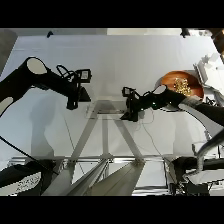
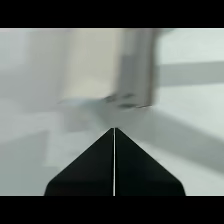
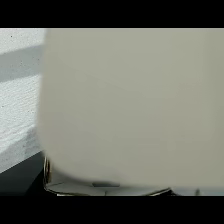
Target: Fold the box and place the chain.
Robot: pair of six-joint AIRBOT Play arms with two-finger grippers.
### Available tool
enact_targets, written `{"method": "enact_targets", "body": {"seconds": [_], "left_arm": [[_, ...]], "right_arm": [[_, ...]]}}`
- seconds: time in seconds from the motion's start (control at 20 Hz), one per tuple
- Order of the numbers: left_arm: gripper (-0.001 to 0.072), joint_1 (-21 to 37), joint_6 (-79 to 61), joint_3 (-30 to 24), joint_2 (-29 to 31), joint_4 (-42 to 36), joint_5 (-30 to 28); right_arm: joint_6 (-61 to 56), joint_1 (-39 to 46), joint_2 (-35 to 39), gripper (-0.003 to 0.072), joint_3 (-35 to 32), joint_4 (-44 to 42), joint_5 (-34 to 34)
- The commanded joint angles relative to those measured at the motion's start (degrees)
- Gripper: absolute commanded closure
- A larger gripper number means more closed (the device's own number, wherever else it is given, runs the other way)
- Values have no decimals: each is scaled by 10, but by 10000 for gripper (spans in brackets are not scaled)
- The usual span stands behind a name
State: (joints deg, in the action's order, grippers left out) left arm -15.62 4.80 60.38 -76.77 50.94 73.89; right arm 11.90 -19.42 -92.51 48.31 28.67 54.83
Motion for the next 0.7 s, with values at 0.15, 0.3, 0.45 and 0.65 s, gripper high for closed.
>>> {"method": "enact_targets", "body": {"seconds": [0.15,0.3,0.45,0.65], "left_arm": [[704,-59,43,-56,0,-46,-122],[703,-58,82,-56,-8,-70,-255],[701,-58,109,-56,-34,-111,-354],[700,-58,109,-56,-85,-130,-362]], "right_arm": [[0,0,0,183,0,0,0],[0,0,0,183,0,0,0],[0,0,0,183,0,0,0],[0,0,0,183,0,0,0]]}}
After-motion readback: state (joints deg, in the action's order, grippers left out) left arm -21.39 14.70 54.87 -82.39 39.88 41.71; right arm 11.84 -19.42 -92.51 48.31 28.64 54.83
